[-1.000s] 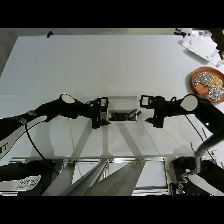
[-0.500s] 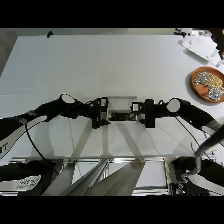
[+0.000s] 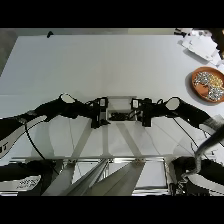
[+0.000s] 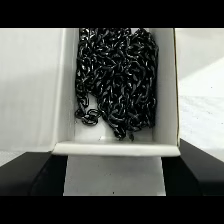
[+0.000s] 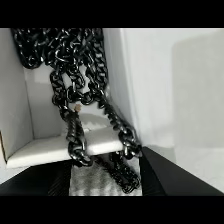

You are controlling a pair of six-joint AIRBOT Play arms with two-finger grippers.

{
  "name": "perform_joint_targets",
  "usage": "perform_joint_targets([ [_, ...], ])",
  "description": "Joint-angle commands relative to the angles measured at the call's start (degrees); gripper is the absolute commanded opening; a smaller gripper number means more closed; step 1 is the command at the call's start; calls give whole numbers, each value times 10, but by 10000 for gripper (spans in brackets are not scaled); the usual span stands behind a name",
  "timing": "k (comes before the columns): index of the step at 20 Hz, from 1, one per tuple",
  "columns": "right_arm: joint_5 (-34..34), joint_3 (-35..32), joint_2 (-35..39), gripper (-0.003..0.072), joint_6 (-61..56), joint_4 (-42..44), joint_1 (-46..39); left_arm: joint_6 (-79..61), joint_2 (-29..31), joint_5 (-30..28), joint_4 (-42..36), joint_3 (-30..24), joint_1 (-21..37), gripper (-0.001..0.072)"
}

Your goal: Fold the box and place the chain.

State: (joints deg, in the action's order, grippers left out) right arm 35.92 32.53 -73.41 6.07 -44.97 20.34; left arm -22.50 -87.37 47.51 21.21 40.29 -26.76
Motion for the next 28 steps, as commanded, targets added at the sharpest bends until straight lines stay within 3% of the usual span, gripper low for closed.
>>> perform_joint_targets([
  [1,3,1,11,406,6,-31,-1,0,0,-2,0,0,0,258],
  [6,6,1,29,392,-2,-71,-1,0,0,-2,0,0,0,258],
  [8,12,1,29,244,-2,-75,-1,0,0,-1,0,0,0,258],
  [9,14,1,29,217,-2,-75,-1,0,0,-1,0,0,0,258],
  [25,9,1,23,218,32,4,-1,0,0,-1,0,0,0,258],
  [27,14,0,21,76,32,2,-1,0,0,-1,0,0,0,258],
  [28,18,0,21,47,33,1,-1,0,0,-1,0,0,0,258],
])
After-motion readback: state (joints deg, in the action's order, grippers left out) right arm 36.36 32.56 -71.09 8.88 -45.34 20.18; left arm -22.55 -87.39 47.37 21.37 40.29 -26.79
